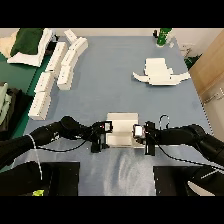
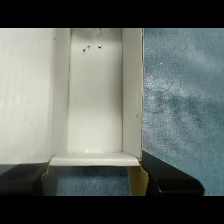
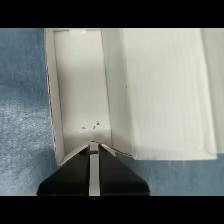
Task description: Fold the box.
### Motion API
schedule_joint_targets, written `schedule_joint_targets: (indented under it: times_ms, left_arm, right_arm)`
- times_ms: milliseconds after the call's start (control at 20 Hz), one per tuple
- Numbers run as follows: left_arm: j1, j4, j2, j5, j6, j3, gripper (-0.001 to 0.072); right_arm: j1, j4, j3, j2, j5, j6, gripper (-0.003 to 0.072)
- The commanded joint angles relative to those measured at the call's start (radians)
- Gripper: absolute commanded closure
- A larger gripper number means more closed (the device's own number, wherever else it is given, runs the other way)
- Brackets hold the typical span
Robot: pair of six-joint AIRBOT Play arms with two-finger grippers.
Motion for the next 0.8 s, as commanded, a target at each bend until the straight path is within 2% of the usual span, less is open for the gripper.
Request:
schedule_joint_targets:
  times_ms: [0,50,100,150,200,500,550,600,650,700,750]
  left_arm:
    - [0.001,-0.001,0.000,0.000,0.000,0.001,0.0230]
    - [0.001,-0.001,0.000,0.000,0.000,0.001,0.0230]
    - [0.000,-0.001,0.000,0.000,0.000,0.001,0.0230]
    - [0.001,-0.001,0.000,0.000,0.000,0.001,0.0230]
    - [0.000,-0.001,0.000,0.000,0.000,0.001,0.0230]
    - [0.001,-0.001,0.000,0.000,0.000,0.001,0.0230]
    - [0.001,-0.001,0.000,0.000,0.000,0.001,0.0230]
    - [0.000,-0.001,0.000,0.000,0.000,0.001,0.0230]
    - [0.001,-0.001,0.000,0.000,0.000,0.001,0.0230]
    - [0.000,-0.001,0.000,0.000,0.000,0.001,0.0230]
    - [0.000,-0.001,0.000,0.000,0.000,0.001,0.0230]
  right_arm:
    - [0.001,0.049,0.000,-0.020,0.032,-0.085,0.0593]
    - [0.001,0.052,0.000,-0.026,0.032,-0.090,0.0455]
    - [0.001,0.056,0.000,-0.032,0.032,-0.090,0.0169]
    - [0.001,0.056,0.000,-0.035,0.032,-0.090,0.0078]
    - [0.001,0.056,0.000,-0.035,0.036,-0.092,0.0077]
    - [0.001,0.052,0.000,-0.037,0.043,-0.090,0.0079]
    - [0.001,0.037,0.001,-0.036,0.032,-0.080,0.0136]
    - [0.000,0.002,0.002,-0.030,0.020,-0.028,0.0262]
    - [0.000,-0.071,0.006,-0.019,0.008,0.103,0.0379]
    - [-0.001,-0.164,0.012,-0.005,-0.004,0.284,0.0458]
    - [-0.002,-0.288,0.024,0.013,-0.030,0.520,0.0590]
